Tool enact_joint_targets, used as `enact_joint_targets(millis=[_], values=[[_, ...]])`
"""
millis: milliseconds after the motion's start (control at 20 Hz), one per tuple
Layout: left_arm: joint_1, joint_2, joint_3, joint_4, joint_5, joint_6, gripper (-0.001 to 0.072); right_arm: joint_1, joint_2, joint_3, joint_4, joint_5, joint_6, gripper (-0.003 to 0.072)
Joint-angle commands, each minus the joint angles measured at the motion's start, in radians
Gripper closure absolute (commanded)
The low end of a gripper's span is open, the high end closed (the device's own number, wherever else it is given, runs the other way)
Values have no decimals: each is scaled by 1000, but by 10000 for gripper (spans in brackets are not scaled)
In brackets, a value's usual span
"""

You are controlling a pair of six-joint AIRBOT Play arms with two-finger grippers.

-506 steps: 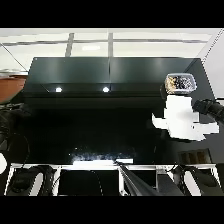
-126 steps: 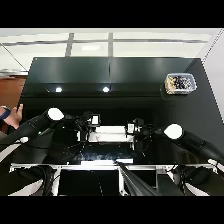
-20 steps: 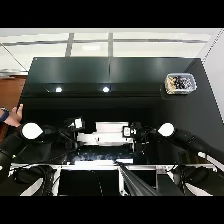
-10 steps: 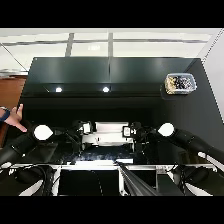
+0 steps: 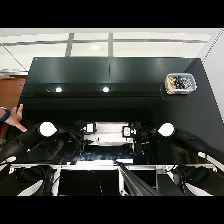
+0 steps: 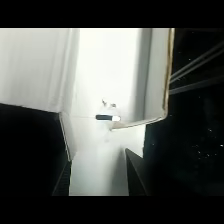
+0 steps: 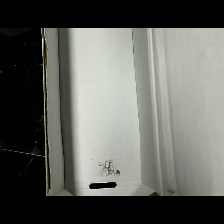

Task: Fold the box and place the chain.

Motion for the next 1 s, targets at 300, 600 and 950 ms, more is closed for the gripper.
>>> enact_joint_targets(millis=[300, 600, 950], values=[[-1, -4, 39, 3, -56, 0, 375, 0, -1, 0, 0, 1, 0, 142], [-25, -6, 39, -3, -36, 12, 376, 0, -1, 0, 0, 1, 0, 143], [-74, -43, 49, 6, 35, 12, 471, 0, -1, 0, 0, 1, 0, 143]])
